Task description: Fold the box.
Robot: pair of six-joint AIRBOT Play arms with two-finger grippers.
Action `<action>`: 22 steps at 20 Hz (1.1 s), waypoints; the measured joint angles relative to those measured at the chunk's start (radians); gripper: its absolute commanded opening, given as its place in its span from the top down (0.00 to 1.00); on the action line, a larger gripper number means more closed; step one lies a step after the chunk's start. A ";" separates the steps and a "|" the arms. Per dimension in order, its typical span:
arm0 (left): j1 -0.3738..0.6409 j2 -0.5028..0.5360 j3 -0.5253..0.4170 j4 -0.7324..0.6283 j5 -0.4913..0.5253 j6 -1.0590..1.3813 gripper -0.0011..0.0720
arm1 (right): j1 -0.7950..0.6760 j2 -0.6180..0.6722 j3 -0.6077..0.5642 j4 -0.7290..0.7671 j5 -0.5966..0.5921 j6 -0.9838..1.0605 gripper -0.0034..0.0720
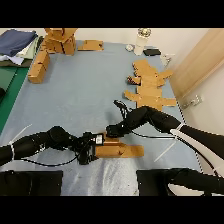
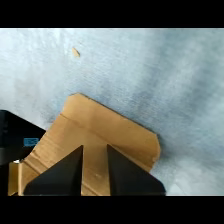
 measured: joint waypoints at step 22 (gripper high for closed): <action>0.000 0.000 0.000 0.000 0.001 0.000 0.35 | 0.073 0.481 -0.289 -0.349 -0.081 -0.652 0.14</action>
